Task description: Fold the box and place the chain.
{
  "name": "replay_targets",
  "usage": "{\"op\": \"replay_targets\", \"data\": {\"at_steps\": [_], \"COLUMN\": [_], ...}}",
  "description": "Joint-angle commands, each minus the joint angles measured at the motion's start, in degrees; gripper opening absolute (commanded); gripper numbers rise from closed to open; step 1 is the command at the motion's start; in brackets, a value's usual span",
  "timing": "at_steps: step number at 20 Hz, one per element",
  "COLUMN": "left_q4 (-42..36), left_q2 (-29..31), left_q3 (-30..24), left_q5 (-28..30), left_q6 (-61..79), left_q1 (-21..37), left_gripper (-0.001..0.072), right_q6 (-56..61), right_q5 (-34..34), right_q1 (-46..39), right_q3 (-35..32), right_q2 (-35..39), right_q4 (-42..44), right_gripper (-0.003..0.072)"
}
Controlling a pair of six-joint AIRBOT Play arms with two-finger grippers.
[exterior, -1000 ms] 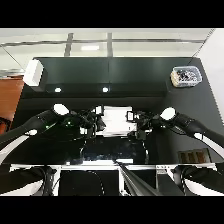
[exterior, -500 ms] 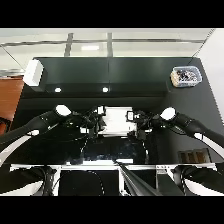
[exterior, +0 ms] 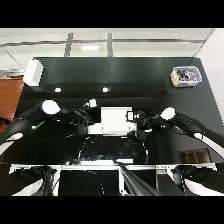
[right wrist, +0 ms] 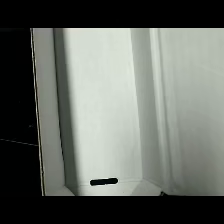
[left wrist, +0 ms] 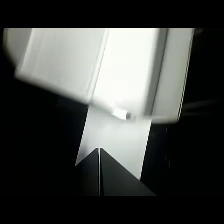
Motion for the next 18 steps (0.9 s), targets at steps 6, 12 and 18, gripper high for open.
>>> {"op": "replay_targets", "data": {"at_steps": [6, 12, 18], "left_q4": [0.8, -17.6, -19.7], "left_q2": [-0.4, -14.1, -16.7], "left_q3": [-3.6, -5.5, -5.5], "left_q5": [-16.4, -16.8, -11.2], "left_q6": [-50.5, -43.6, -40.0], "left_q1": [28.2, 28.2, 15.9], "left_gripper": [0.0025, 0.0024, 0.0025], "right_q6": [0.1, 0.1, 0.1], "right_q5": [0.0, 0.0, 0.0], "right_q1": [0.1, 0.1, 0.1], "right_q3": [0.0, 0.0, 0.0], "right_q2": [0.0, 0.0, 0.0], "right_q4": [0.0, 0.0, 0.0], "right_gripper": [0.0420, 0.0420, 0.0420]}}
